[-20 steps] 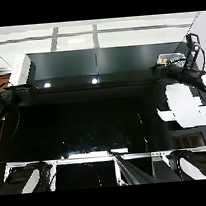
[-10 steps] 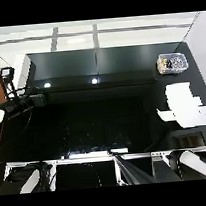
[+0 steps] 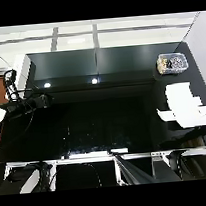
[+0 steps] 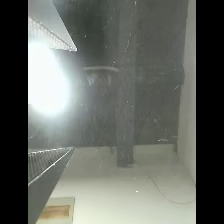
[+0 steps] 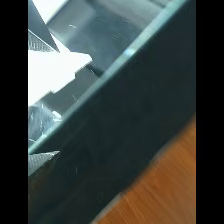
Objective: Fold the box and place the chain.
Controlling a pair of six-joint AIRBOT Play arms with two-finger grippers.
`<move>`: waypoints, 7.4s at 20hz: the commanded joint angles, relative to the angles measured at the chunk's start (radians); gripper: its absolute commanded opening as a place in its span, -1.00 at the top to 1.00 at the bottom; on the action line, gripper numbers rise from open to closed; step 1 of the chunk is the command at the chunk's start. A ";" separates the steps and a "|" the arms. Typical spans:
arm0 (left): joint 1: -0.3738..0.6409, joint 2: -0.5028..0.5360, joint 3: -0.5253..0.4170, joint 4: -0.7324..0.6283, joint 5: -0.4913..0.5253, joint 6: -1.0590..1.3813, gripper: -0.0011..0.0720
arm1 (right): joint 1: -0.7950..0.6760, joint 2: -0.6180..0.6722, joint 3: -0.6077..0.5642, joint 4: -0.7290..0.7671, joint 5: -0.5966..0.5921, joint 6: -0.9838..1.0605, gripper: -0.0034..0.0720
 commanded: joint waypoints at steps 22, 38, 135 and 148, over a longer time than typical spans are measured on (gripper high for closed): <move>-0.007 -0.029 0.000 -0.084 0.070 -0.005 -0.95 | 0.635 0.612 -0.668 0.592 -0.317 -0.172 0.88; -0.203 -0.697 0.312 -0.570 -0.332 0.129 -0.94 | 1.406 0.721 -0.896 0.735 -0.802 -0.108 0.88; -0.505 -0.626 0.282 -0.328 0.024 1.410 0.90 | 1.601 0.517 -0.682 0.492 -0.707 -1.258 -0.97; -0.505 -0.625 0.282 -0.328 0.019 1.409 0.90 | 1.558 0.335 -0.652 0.616 -0.499 -1.406 -0.96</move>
